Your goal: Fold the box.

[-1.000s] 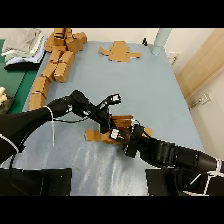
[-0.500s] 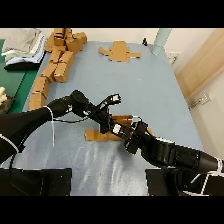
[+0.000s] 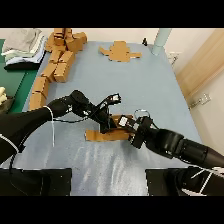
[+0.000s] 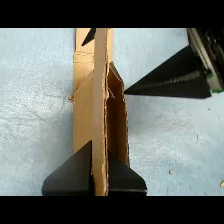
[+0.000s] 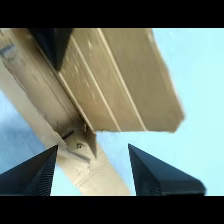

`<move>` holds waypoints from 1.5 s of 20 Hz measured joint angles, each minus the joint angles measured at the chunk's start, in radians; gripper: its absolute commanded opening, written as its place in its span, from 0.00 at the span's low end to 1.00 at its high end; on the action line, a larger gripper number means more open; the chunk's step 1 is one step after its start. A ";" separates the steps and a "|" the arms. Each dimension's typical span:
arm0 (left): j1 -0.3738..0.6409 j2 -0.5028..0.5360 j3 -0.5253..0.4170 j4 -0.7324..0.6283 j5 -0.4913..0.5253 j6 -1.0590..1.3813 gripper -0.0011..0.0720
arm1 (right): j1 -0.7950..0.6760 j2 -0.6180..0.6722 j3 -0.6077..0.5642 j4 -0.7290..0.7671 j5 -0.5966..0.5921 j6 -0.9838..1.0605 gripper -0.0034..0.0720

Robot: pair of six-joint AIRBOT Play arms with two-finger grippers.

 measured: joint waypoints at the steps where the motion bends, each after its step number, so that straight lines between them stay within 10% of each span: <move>1: 0.000 0.000 0.000 0.000 0.000 0.000 0.03 | -0.046 0.001 0.000 0.086 0.013 -0.114 1.00; 11: 0.000 0.000 0.000 0.000 0.000 0.000 0.03 | -0.471 -0.126 0.035 0.956 -0.042 -1.213 1.00; 30: 0.000 0.000 0.000 0.000 0.000 0.000 0.03 | -0.481 -0.327 0.092 0.983 -0.112 -1.367 1.00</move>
